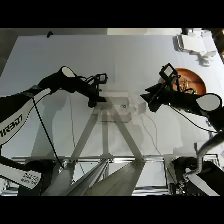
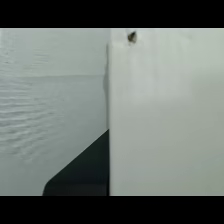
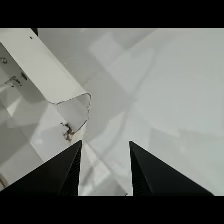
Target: Fold the box and place the chain.
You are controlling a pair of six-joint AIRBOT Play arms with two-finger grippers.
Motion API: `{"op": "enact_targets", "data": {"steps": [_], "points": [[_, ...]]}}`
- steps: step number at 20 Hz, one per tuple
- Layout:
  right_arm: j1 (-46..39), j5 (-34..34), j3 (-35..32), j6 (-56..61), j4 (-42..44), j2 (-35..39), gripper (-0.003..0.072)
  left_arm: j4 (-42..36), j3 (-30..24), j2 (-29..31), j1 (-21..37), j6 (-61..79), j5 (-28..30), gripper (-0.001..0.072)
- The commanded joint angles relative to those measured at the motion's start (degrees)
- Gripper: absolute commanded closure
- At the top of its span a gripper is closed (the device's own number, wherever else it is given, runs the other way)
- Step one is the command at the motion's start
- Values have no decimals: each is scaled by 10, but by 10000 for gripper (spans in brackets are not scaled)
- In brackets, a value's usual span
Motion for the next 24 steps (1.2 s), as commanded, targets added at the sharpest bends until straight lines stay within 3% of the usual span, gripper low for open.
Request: {"op": "enact_targets", "data": {"steps": [1, 19, 23, 24], "points": [[0, 0, 0, 0, 0, 0, 346, -6, -1, 12, 0, 11, 7, 709], [0, 7, 0, -10, 7, 1, 345, 28, -2, -6, -2, 10, 0, 703], [0, 56, 0, -150, 6, 1, 334, 28, -2, -6, -2, 10, 0, 703], [0, 76, 0, -191, 5, 1, 299, 28, -2, -6, -2, 10, 0, 703]]}}
